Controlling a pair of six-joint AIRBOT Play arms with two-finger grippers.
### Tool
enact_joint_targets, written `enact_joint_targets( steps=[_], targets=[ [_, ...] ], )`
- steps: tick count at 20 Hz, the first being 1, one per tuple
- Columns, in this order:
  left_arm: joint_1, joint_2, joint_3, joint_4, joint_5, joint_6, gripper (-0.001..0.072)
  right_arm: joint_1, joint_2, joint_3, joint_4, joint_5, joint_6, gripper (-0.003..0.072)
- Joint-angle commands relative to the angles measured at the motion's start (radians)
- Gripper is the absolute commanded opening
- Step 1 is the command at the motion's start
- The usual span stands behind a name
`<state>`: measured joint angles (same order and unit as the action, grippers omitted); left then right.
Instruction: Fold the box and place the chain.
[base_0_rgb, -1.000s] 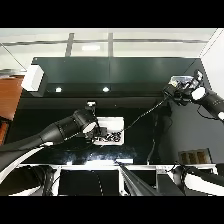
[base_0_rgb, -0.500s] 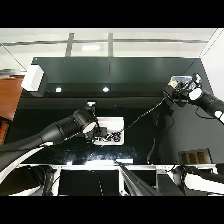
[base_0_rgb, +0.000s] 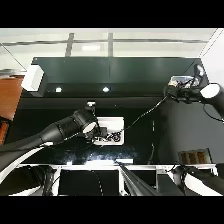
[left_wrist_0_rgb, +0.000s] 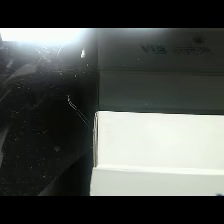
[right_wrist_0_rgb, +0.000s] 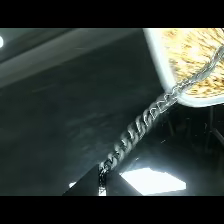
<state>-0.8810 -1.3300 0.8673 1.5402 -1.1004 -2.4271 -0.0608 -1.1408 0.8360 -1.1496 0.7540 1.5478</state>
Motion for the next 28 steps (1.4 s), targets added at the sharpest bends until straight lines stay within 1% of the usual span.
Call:
enact_joint_targets(
  steps=[1, 3, 5, 8, 9, 13, 16, 19, 24, 28],
  targets=[
    [0.000, -0.001, 0.000, -0.001, 0.000, 0.000, 0.0026, 0.000, 0.218, 0.001, 0.083, 0.188, -0.154, 0.0017],
    [0.000, -0.001, 0.000, -0.005, 0.000, 0.001, 0.0026, 0.000, 0.332, 0.001, 0.188, 0.317, -0.224, 0.0018],
    [0.000, -0.001, 0.000, -0.004, 0.000, 0.000, 0.0026, 0.001, 0.410, 0.001, 0.314, 0.416, -0.268, 0.0018],
    [0.000, -0.001, 0.000, -0.004, 0.000, 0.001, 0.0026, 0.015, 0.452, 0.001, 0.509, 0.541, -0.308, 0.0018],
    [0.000, -0.001, 0.000, -0.004, 0.000, 0.001, 0.0026, 0.039, 0.452, 0.001, 0.537, 0.563, -0.309, 0.0018],
    [0.000, -0.001, 0.000, -0.004, 0.000, 0.000, 0.0026, 0.238, 0.452, 0.000, 0.542, 0.543, -0.293, 0.0018],
    [0.000, -0.001, 0.000, -0.004, 0.000, 0.000, 0.0027, 0.391, 0.444, 0.000, 0.574, 0.463, -0.291, 0.0018],
    [0.000, -0.001, 0.000, -0.004, 0.000, 0.000, 0.0026, 0.496, 0.400, -0.003, 0.573, 0.395, -0.291, 0.0018],
    [0.000, -0.001, 0.000, -0.004, 0.000, 0.000, 0.0027, 0.587, 0.254, -0.003, 0.562, 0.293, -0.291, 0.0019],
    [0.000, -0.001, 0.000, -0.004, 0.001, 0.000, 0.0027, 0.599, 0.145, -0.003, 0.514, 0.300, -0.291, 0.0019]
  ],
)
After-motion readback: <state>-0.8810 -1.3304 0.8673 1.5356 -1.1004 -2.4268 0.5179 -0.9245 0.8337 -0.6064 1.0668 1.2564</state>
